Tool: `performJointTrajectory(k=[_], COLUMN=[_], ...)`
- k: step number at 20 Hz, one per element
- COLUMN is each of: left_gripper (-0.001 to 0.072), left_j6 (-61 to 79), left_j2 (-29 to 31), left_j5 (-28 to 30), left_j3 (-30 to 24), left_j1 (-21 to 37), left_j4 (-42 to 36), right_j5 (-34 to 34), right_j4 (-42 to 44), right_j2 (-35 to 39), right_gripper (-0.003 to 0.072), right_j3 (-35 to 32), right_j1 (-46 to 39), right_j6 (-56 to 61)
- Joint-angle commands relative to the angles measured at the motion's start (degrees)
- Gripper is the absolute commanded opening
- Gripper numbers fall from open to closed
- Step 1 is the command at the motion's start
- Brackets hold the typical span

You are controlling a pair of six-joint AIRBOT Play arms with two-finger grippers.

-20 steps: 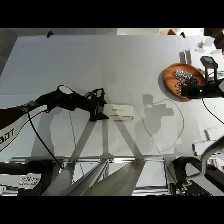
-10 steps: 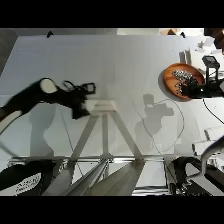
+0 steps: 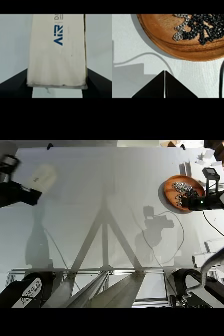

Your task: Fold the box and place the chain.

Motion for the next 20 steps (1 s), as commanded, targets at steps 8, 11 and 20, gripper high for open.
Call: performJointTrajectory(k=[8,11,20], left_gripper=[0.0008,0.0009,0.0695], left_j6=[6.5,6.5,6.5], left_j2=[-7.3,-12.2,-12.6], left_j5=[21.6,21.6,16.3], left_j3=[-21.5,-21.6,-21.6], left_j1=[2.5,2.5,2.5], left_j4=[-16.1,-15.9,-16.0], right_j5=[-0.1,-0.1,-0.2], right_j4=[0.0,0.0,0.0], right_j2=[0.0,0.0,0.0], right_gripper=[0.0012,0.0012,0.0012], right_j3=[0.0,0.0,0.0], right_j1=[0.0,0.0,0.0], right_j6=[0.0,0.0,0.0])
